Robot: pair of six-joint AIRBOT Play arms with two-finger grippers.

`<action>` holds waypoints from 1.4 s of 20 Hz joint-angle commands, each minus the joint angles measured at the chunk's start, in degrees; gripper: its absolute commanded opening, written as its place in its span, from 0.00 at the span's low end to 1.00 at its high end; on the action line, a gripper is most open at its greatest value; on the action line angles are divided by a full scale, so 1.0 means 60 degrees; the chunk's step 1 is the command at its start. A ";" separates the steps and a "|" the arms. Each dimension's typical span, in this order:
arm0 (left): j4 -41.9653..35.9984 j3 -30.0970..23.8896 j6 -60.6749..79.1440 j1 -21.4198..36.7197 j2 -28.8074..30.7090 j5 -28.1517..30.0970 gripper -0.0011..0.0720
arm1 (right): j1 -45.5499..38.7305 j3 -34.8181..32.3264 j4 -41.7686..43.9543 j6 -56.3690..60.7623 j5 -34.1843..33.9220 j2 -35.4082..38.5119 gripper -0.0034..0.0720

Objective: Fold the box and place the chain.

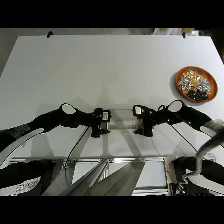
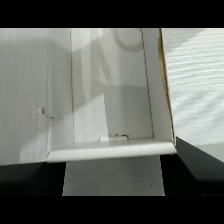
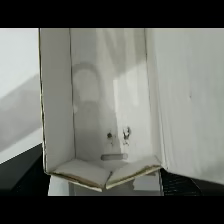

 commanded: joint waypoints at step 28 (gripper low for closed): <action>0.0029 0.0000 0.0004 0.0000 -0.0004 -0.0022 0.46 | 0.0004 -0.0022 0.1931 0.3461 -0.2805 0.0576 0.07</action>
